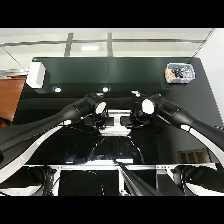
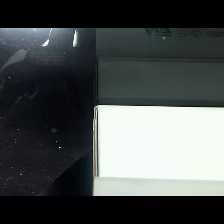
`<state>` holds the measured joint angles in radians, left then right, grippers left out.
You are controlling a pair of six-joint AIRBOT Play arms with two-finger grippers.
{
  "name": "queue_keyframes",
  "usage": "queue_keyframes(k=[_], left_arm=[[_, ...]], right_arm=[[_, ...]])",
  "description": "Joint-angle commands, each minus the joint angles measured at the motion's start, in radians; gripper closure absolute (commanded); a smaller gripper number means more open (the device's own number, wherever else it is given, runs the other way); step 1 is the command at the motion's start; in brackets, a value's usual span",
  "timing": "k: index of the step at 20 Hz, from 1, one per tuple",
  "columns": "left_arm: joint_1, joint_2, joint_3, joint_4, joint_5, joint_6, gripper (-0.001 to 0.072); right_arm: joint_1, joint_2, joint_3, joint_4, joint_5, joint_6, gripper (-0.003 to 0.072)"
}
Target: Fold the box and place the chain.
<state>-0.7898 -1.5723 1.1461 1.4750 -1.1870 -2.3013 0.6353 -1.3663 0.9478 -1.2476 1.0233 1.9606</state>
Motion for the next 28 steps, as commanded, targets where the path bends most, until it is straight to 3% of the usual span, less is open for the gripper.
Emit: queue_keyframes(k=[1, 5, 12, 13, 15, 19, 20, 21, 23, 24, 28], left_arm=[[0.001, 0.000, 0.000, 0.000, 0.000, 0.000, 0.0686], [0.001, 0.000, 0.000, 0.000, 0.000, 0.000, 0.0686], [0.001, 0.000, 0.000, 0.000, -0.002, 0.001, 0.0686], [0.001, 0.000, 0.000, 0.000, -0.002, 0.000, 0.0686], [0.001, 0.000, 0.000, 0.000, -0.002, 0.000, 0.0686], [0.001, 0.000, 0.000, 0.000, -0.002, 0.000, 0.0686], [0.001, 0.000, 0.000, 0.000, -0.002, 0.001, 0.0686], [0.001, 0.000, 0.000, 0.000, -0.002, 0.000, 0.0686], [0.000, 0.000, 0.000, 0.000, -0.002, 0.000, 0.0686], [0.000, 0.000, 0.000, 0.000, -0.002, 0.000, 0.0686], [-0.003, 0.000, 0.000, 0.000, -0.002, 0.000, 0.0686]], right_arm=[[0.035, -0.018, 0.030, -0.100, 0.022, 0.092, 0.0419], [0.055, -0.081, 0.100, -0.143, 0.086, 0.161, 0.0418], [0.099, -0.114, 0.100, -0.167, 0.079, 0.206, 0.0419], [0.099, -0.114, 0.100, -0.167, 0.079, 0.206, 0.0440], [0.099, -0.114, 0.100, -0.167, 0.080, 0.206, 0.0665], [0.099, -0.114, 0.100, -0.167, 0.080, 0.217, 0.0665], [0.099, -0.114, 0.100, -0.163, 0.080, 0.217, 0.0552], [0.098, -0.114, 0.100, -0.160, 0.080, 0.220, 0.0513], [0.098, -0.114, 0.100, -0.160, 0.080, 0.222, 0.0518], [0.098, -0.114, 0.100, -0.160, 0.082, 0.225, 0.0652], [0.098, -0.105, 0.100, -0.163, 0.084, 0.229, 0.0669]])
